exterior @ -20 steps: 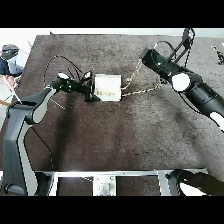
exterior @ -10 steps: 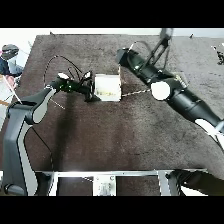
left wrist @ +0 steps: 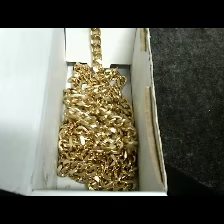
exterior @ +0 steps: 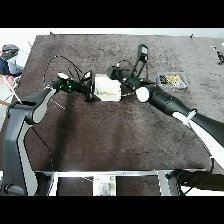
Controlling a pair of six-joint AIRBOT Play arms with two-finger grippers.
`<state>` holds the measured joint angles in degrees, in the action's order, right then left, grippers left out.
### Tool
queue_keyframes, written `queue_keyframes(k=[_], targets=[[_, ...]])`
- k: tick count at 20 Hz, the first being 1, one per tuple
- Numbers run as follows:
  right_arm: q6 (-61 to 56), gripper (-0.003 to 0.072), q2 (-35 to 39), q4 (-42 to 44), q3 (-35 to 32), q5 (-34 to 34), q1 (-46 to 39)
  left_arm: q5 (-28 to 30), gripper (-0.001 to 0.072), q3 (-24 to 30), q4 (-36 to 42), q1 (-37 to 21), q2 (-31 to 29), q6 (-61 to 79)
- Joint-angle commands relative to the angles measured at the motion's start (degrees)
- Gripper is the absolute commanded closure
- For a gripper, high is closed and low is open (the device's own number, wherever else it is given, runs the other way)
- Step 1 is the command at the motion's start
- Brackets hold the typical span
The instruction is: Fold the box and place the chain.
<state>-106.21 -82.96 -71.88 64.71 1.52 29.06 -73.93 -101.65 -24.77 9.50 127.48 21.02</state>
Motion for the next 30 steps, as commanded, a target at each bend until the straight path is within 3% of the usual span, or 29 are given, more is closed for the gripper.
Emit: queue_keyframes(k=[1, 4, 9, 22, 23, 24, 26, 27, 28, 30], targets=[[0.13, 0.0340, 1.27, -2.78, 0.02, 14.80, -9.07, 0.00, 0.0255, 0.00, -0.02, -0.02, 0.02, 0.00], [0.09, 0.0341, 1.38, -4.42, -0.76, 26.80, -20.72, 0.00, 0.0255, 0.00, -0.02, -0.02, 0.02, 0.00], [-1.16, 0.0342, -1.33, -2.78, -2.16, 28.39, -30.86, 0.02, 0.0255, 0.00, -0.02, -0.02, 0.02, 0.00], [-4.07, 0.0343, -21.66, -2.38, 15.58, 38.99, -27.54, 0.02, 0.0254, 0.00, -0.02, -0.02, 0.02, 0.00], [-5.66, 0.0356, -22.23, -3.39, 15.72, 39.28, -27.43, 0.02, 0.0255, 0.00, -0.02, -0.02, 0.02, 0.00], [-5.92, 0.0451, -22.58, -3.85, 15.72, 39.52, -27.23, 0.02, 0.0254, 0.00, -0.02, -0.02, 0.02, 0.00], [-5.92, 0.0477, -23.08, -4.44, 15.72, 39.52, -27.02, 0.02, 0.0255, 0.00, -0.02, -0.02, 0.02, 0.02], [-5.88, 0.0618, -23.15, -4.48, 15.72, 39.45, -26.97, 0.02, 0.0255, 0.00, -0.02, -0.02, 0.02, 0.02], [-5.86, 0.0676, -23.10, -4.42, 15.76, 38.80, -26.77, 0.02, 0.0255, 0.00, -0.02, -0.02, 0.02, 0.00], [-4.61, 0.0677, -22.08, -4.31, 15.76, 37.86, -25.62, 0.02, 0.0254, 0.00, -0.02, -0.02, 0.02, 0.00]])
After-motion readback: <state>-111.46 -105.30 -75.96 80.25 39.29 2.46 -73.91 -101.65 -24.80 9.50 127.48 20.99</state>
